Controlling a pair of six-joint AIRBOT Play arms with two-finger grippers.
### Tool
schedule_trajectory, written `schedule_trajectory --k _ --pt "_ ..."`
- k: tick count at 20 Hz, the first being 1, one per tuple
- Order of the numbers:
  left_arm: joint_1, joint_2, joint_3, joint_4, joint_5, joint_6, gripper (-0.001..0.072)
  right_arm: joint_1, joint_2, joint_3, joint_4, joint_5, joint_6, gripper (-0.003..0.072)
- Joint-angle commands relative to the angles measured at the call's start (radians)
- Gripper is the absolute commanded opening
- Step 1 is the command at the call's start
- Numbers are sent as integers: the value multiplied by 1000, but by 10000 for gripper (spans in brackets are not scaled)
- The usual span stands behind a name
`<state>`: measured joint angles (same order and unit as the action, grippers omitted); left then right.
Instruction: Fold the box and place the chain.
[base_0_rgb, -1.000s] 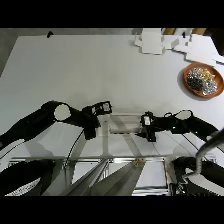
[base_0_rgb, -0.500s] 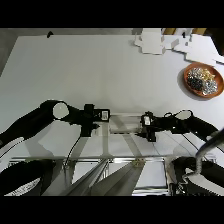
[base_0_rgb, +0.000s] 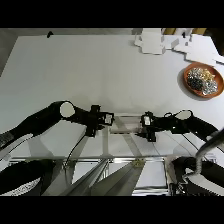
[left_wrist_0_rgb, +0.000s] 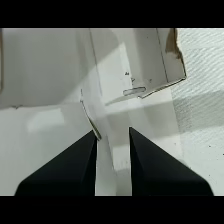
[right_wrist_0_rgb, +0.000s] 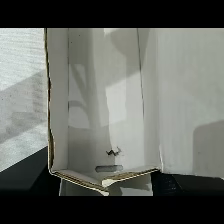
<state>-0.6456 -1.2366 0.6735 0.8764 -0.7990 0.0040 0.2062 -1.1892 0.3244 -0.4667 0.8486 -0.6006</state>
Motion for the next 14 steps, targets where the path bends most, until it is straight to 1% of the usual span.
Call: schedule_trajectory --k 1,2,4,7,9,10,11,14 --pt "-17 -18 0 -16 -5 45 220 0 1 1 0 0 0 339" --pt "-21 -22 0 -24 -21 45 205 0 1 1 0 1 0 339" --pt "-26 -32 0 -27 -47 45 203 0 1 1 0 0 0 339" --pt "-26 -51 0 -36 -19 45 203 0 1 1 0 0 0 339" --pt "-29 -58 0 -69 3 45 198 0 1 1 0 0 0 339" --pt "-34 -62 0 -86 13 45 170 0 1 1 0 0 0 339" --pt "-39 -64 0 -88 19 45 119 0 1 1 0 0 0 339" --pt "-48 -65 0 -110 45 45 119 0 1 1 0 0 0 339"
